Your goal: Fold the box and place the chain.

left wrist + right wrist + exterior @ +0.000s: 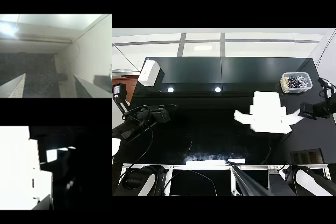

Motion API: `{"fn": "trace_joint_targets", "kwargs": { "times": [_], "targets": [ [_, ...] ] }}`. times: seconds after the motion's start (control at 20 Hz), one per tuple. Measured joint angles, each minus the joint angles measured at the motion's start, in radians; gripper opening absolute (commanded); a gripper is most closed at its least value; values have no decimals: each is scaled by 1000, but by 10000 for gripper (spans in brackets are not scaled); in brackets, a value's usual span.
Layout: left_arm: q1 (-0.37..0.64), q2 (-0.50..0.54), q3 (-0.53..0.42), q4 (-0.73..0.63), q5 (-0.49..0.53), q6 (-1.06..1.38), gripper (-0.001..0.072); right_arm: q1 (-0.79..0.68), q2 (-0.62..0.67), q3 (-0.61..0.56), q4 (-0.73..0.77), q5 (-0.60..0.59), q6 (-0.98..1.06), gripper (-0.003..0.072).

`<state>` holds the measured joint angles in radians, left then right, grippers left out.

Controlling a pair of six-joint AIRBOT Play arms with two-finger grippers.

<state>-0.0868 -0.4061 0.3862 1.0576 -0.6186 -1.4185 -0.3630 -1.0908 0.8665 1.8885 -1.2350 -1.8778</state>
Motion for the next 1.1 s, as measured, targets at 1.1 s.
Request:
{"fn": "trace_joint_targets", "kwargs": {
  "times": [1.1],
  "targets": [
    [161, -511, 12, -454, -286, 303, 680, 784, 306, -425, 312, 521, 134, 22]
  ]
}}
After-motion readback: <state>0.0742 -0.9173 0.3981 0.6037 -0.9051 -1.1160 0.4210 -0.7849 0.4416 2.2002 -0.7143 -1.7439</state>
